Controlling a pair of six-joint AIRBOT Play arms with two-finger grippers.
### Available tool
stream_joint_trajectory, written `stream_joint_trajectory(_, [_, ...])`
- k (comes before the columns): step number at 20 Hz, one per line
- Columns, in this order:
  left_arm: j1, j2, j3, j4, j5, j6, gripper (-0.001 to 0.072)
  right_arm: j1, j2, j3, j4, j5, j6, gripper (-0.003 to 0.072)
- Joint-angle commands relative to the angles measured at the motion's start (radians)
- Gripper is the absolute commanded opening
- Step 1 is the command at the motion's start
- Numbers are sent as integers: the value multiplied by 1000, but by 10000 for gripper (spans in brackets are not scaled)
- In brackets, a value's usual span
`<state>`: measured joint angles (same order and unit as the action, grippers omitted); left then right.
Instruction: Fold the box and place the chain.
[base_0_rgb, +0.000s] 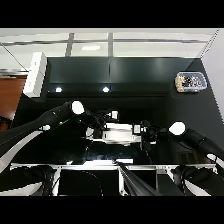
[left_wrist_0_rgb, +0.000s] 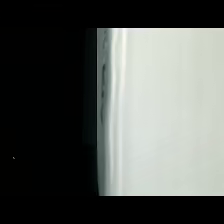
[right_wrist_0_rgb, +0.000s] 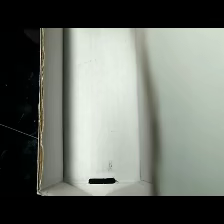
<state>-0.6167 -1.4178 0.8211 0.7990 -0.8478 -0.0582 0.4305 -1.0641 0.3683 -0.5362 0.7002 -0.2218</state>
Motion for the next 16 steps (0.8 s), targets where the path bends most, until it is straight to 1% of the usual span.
stream_joint_trajectory(1, [0,0,0,0,2,-1,30,1,-19,0,5,-13,-21,639])
stream_joint_trajectory(16, [0,0,0,-1,0,-1,30,1,-21,1,5,-34,-9,639])
